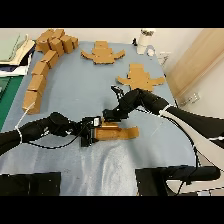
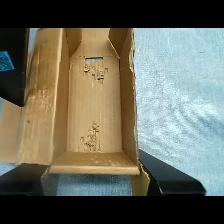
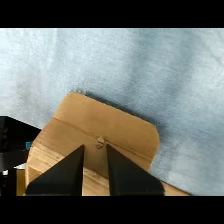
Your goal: Fold the box.
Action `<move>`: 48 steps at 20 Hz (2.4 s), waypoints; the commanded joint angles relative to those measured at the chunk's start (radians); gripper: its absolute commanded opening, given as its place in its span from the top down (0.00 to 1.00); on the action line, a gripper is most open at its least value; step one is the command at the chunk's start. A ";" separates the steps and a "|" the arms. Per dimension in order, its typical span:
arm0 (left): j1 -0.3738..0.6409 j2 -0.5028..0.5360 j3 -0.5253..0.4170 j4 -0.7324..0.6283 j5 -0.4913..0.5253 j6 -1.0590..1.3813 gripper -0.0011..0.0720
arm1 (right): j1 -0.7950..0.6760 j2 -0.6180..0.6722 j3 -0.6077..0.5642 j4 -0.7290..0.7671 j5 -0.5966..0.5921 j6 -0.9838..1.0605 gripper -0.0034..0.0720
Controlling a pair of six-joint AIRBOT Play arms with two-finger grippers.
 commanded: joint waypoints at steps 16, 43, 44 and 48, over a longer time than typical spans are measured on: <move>0.000 0.001 0.000 0.000 0.000 0.000 0.27 | 0.032 0.011 0.003 -0.037 -0.008 -0.002 0.67; 0.000 0.000 0.000 0.000 0.000 0.000 0.27 | -0.028 0.348 -0.249 -0.283 -0.142 -0.977 0.15; 0.000 0.000 0.000 0.000 0.000 0.000 0.27 | -0.024 0.335 -0.249 -0.276 -0.130 -1.000 0.15; 0.000 0.001 -0.001 0.000 0.000 0.000 0.27 | 0.007 0.302 -0.249 -0.265 -0.066 -1.092 0.14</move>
